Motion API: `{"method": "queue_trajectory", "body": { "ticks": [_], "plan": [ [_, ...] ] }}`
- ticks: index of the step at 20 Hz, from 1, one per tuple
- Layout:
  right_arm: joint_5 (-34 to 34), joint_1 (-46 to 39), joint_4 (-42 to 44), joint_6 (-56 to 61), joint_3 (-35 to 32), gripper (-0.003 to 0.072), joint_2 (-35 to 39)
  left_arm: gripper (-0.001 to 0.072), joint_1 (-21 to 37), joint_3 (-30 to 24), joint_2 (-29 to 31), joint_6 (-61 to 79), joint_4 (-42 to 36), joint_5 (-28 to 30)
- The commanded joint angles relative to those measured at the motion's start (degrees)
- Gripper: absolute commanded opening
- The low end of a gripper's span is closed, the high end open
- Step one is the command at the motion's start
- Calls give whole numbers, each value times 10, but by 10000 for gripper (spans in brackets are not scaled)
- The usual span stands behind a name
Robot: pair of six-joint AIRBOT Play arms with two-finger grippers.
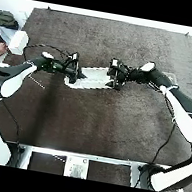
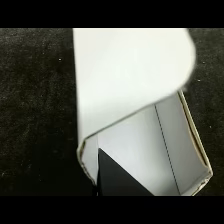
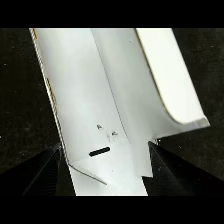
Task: Fold the box and place the chain.
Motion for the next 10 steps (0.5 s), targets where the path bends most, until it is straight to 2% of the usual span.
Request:
{"method": "queue_trajectory", "body": {
  "ticks": [1, 4, 10],
  "plan": [
    [44, -2, -13, -3, 44, 592, -33, 11, 0, 0, 0, 0, 0, 0],
    [54, -5, -12, 0, 57, 593, -40, 11, 0, 0, 0, 0, 0, 0],
    [36, -10, -31, 39, 57, 593, 1, 11, 0, 0, 0, 0, 0, 0]
  ]
}}
